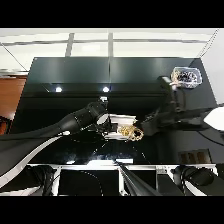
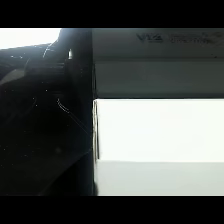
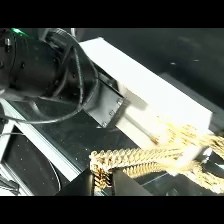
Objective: Fold the box and place the chain.
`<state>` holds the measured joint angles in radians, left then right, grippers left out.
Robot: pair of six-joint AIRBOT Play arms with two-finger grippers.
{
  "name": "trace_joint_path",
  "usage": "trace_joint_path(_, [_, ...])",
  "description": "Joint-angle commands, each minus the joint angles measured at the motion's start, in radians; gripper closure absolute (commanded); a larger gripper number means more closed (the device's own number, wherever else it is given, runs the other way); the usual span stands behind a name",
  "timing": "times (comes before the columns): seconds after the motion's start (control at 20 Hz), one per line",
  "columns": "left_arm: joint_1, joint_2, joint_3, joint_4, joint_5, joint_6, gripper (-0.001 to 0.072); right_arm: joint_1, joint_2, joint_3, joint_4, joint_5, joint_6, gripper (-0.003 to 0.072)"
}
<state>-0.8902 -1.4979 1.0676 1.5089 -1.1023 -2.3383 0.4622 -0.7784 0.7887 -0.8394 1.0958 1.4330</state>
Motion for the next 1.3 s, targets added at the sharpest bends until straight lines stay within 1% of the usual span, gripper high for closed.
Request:
trace_joint_path(0.0, [0.000,0.000,0.000,0.000,-0.002,0.000,0.0678,0.086,-0.087,-0.032,0.020,-0.124,-0.006,0.0674])
trace_joint_path(0.25, [0.000,0.000,0.000,0.000,-0.002,0.000,0.0678,0.085,-0.155,-0.033,0.011,-0.128,-0.028,0.0673])
trace_joint_path(0.4, [0.000,0.000,0.000,0.000,-0.001,0.000,0.0678,0.079,-0.167,-0.032,-0.005,-0.129,-0.031,0.0670])
trace_joint_path(0.5, [0.000,0.000,0.000,0.000,-0.002,0.000,0.0678,0.045,-0.167,-0.032,-0.010,-0.114,-0.048,0.0671])
trace_joint_path(0.6, [0.000,0.000,0.000,0.000,-0.002,0.000,0.0678,-0.014,-0.167,-0.029,0.002,-0.053,-0.100,0.0671])
trace_joint_path(0.8, [0.000,0.000,0.000,0.000,-0.002,0.000,0.0678,-0.130,-0.167,0.017,0.053,0.152,-0.217,0.0671])
trace_joint_path(1.0, [0.000,0.000,0.000,0.000,-0.001,0.000,0.0678,-0.229,-0.167,0.083,0.087,0.292,-0.250,0.0672])
trace_joint_path(1.15, [0.000,0.000,0.000,0.000,-0.002,0.000,0.0678,-0.231,-0.170,0.082,0.096,0.312,-0.264,0.0672])
trace_joint_path(1.25, [0.000,0.000,0.000,0.000,-0.002,0.000,0.0678,-0.211,-0.182,0.082,0.127,0.281,-0.264,0.0672])
